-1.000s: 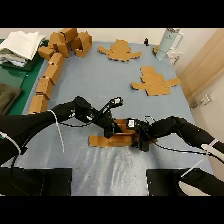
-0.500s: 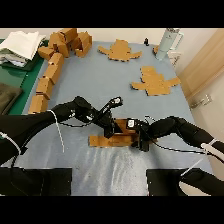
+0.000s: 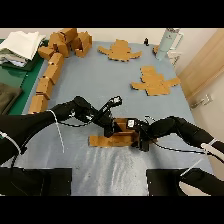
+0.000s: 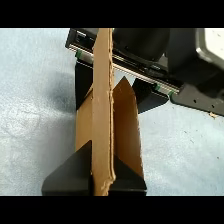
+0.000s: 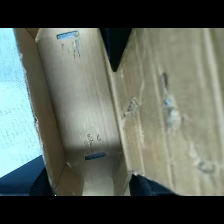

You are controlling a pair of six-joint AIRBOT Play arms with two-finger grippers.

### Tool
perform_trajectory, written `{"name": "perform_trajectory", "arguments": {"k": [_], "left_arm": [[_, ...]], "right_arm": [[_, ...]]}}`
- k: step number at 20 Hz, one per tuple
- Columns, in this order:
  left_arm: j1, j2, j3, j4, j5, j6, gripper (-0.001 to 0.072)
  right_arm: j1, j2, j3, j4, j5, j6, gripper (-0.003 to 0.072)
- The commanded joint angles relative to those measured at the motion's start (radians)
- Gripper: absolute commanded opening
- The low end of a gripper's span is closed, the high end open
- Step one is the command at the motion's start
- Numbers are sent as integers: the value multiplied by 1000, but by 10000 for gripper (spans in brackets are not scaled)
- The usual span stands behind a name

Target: Fold the box.

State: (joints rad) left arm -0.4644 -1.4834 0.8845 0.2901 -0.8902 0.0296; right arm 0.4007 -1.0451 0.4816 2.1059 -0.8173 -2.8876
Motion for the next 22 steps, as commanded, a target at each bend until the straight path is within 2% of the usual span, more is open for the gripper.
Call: {"name": "perform_trajectory", "arguments": {"k": [1,4,5,6,7,12,16,17,18,20,22], "left_arm": [[2,0,0,2,-8,-4,18],[2,0,0,2,-8,-4,19],[2,0,0,2,-8,-4,65],[2,0,0,2,-2,-5,286],[4,0,0,2,-2,-24,318],[51,4,0,9,-7,-103,318],[107,46,0,171,-72,-308,328],[121,67,0,228,-79,-385,580],[135,87,0,272,-80,-485,705],[163,130,0,315,-135,-601,705],[173,164,0,317,-234,-607,702]], "right_arm": [[0,0,-1,0,0,0,512],[0,0,-1,0,0,0,512],[0,0,-1,0,0,0,512],[0,0,-1,0,0,0,512],[0,-1,-1,0,0,0,512],[0,-1,-1,0,0,0,512],[0,-1,-1,0,0,0,512],[0,-1,-1,0,0,0,512],[0,-1,-1,0,0,0,512],[0,-1,-1,0,-5,0,512],[0,-1,-1,0,-14,0,512]]}}
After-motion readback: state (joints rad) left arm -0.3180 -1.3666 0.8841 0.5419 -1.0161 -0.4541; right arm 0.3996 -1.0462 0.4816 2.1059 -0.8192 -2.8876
